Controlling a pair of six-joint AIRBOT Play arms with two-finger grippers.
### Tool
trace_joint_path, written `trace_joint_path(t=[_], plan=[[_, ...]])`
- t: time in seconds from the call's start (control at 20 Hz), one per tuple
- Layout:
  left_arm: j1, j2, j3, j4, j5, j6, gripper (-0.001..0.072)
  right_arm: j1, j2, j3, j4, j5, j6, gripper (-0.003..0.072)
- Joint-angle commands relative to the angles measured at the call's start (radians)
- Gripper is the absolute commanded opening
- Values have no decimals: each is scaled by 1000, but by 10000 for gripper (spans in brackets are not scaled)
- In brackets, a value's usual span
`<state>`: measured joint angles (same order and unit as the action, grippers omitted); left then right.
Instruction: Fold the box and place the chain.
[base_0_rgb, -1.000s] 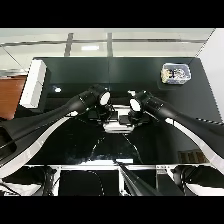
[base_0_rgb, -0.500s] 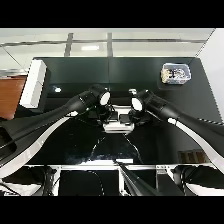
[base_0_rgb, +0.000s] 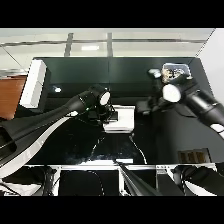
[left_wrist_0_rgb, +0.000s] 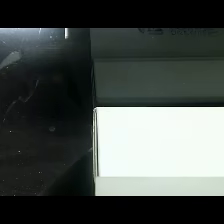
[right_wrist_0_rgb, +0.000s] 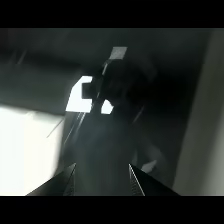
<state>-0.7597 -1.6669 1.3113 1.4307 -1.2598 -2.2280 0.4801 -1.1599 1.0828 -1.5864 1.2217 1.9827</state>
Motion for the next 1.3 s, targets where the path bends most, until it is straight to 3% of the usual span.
trace_joint_path(t=[0.0, 0.05, 0.1, 0.2, 0.25, 0.5, 0.65, 0.75, 0.8, 1.05, 1.1, 1.2, 1.25], plan=[[0, 0, 0, 0, -1, 2, 26, -143, 13, -4, -281, -202, 1, 385], [0, 0, 0, 0, -1, 2, 26, -196, -24, -4, -314, -282, 2, 518], [0, 0, 0, 0, -1, 2, 26, -254, -74, -3, -306, -365, -7, 708], [0, 0, 0, 0, -4, 2, 26, -375, -214, 50, -192, -469, -34, 707], [0, 0, 0, 0, -6, 2, 26, -427, -294, 129, -137, -452, -44, 707], [0, 0, 0, 0, -5, 2, 26, -592, -748, 790, -86, -6, -22, 706], [0, 0, 0, 0, -5, 2, 26, -627, -930, 1052, -74, 124, -6, 704], [0, 0, 0, 0, -4, 2, 26, -643, -966, 1060, -42, 106, -7, 703], [0, 0, 0, 0, -4, 2, 26, -650, -982, 1060, -21, 105, -12, 645], [0, 0, 0, 0, -5, 2, 26, -653, -1003, 1054, -10, 31, -27, 640], [0, 0, 0, 0, -5, 2, 26, -653, -1005, 1052, -11, 25, -27, 573], [0, 0, 0, 0, -5, 2, 26, -653, -1014, 1052, -10, 26, -32, 568], [0, 0, 0, 0, -5, 2, 26, -653, -1017, 1052, -10, 29, -34, 493]])
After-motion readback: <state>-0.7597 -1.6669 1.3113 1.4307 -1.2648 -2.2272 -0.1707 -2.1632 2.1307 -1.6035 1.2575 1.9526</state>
